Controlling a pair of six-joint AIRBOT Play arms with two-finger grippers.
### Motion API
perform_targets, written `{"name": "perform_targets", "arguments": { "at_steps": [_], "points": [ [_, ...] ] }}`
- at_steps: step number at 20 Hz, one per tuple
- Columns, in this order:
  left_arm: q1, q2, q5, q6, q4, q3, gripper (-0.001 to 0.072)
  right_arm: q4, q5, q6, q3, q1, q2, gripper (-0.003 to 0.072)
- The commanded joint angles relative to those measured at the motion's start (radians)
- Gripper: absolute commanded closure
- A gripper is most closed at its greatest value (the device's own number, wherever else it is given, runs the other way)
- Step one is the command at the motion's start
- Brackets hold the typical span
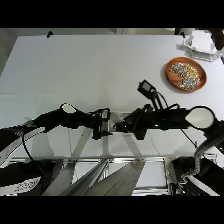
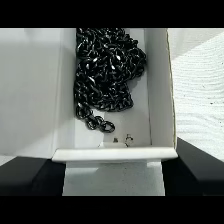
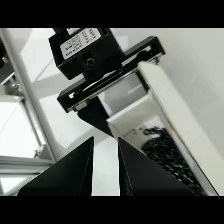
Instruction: Fold the box and place the chain.
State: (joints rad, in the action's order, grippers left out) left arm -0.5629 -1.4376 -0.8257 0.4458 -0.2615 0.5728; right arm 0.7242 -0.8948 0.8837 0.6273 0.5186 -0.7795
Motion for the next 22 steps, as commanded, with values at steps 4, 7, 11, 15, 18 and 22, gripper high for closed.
{"name": "perform_targets", "arguments": {
  "at_steps": [4,7,11,15,18,22],
  "points": [
    [0.000,0.000,-0.001,0.000,0.000,0.001,0.0577,0.175,-0.245,0.035,0.000,-0.204,0.133,0.0503],
    [0.000,0.000,-0.001,0.000,-0.001,0.001,0.0577,0.280,-0.250,0.037,0.000,-0.332,0.126,0.0317],
    [0.000,0.000,-0.001,0.000,-0.001,0.001,0.0577,0.426,-0.150,0.121,0.000,-0.420,0.010,0.0281],
    [0.000,0.000,-0.001,0.000,-0.001,0.001,0.0577,0.517,0.000,0.251,0.000,-0.420,-0.204,0.0281],
    [0.000,0.000,-0.001,0.000,-0.001,0.001,0.0577,0.560,0.083,0.298,0.000,-0.420,-0.299,0.0281],
    [0.000,0.000,-0.002,0.000,0.000,0.001,0.0577,0.565,0.143,0.293,0.000,-0.380,-0.332,0.0283]
  ]
}}
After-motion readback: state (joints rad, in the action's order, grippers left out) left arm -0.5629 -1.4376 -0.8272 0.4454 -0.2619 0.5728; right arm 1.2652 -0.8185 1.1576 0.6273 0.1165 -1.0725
